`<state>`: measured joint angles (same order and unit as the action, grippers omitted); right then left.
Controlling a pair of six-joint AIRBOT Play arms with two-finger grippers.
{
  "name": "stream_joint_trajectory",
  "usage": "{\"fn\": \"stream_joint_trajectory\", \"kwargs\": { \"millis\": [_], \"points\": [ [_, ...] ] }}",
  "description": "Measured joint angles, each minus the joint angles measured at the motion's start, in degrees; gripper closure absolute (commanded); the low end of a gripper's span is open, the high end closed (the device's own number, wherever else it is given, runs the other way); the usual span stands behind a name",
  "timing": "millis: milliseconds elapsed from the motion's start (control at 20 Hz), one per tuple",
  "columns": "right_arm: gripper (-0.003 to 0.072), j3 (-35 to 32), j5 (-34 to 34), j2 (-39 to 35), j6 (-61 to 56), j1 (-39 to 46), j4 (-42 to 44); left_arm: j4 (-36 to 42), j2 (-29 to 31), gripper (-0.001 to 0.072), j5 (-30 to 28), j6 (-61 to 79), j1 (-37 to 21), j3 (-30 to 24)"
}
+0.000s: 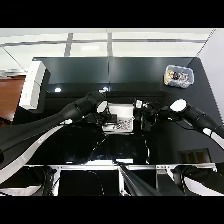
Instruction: Fold the box and place the chain.
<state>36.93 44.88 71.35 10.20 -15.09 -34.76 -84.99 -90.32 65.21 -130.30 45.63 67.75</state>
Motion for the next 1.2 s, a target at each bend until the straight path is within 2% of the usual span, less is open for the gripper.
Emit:
{"fn": "stream_joint_trajectory", "kwargs": {
  "millis": [300, 500, 600, 700, 850, 900, 950, 1050, 1200],
  "points": [
    [0.0678, 0.0, -1.1, -1.7, -8.3, 0.5, -3.5, 0.0, 0.0, 0.0681, 0.0, 0.0, 0.0, 0.0],
    [0.0679, 0.0, -0.3, -8.0, -21.6, 1.2, -12.1, 0.0, 0.0, 0.0681, 0.0, 0.0, 0.0, 0.0],
    [0.0678, 0.1, 1.8, -12.6, -26.6, 1.3, -13.6, 0.0, 0.0, 0.0681, 0.0, 0.0, 0.0, 0.0],
    [0.0672, 0.1, 3.8, -16.7, -30.2, 1.4, -11.6, 0.0, 0.0, 0.0681, 0.0, 0.0, 0.0, 0.0],
    [0.067, 0.1, 5.1, -20.0, -33.7, 0.9, -1.6, 0.0, 0.0, 0.0681, 0.0, 0.0, 0.0, 0.0],
    [0.0634, 0.0, 4.7, -20.4, -34.4, 0.2, 1.5, 0.0, 0.0, 0.0681, 0.0, 0.0, 0.0, 0.0],
    [0.0507, 0.1, 4.2, -20.7, -34.9, -0.8, 4.1, 0.0, 0.0, 0.0681, 0.0, 0.0, 0.0, 0.0],
    [0.0494, 0.1, 2.8, -20.8, -35.8, -2.8, 7.2, 0.0, 0.0, 0.0681, 0.0, 0.0, 0.0, 0.0],
    [0.0494, 0.1, 1.8, -20.9, -36.9, -3.5, 7.1, 0.0, 0.0, 0.0681, 0.0, 0.0, 0.0, 0.0]
  ]
}}
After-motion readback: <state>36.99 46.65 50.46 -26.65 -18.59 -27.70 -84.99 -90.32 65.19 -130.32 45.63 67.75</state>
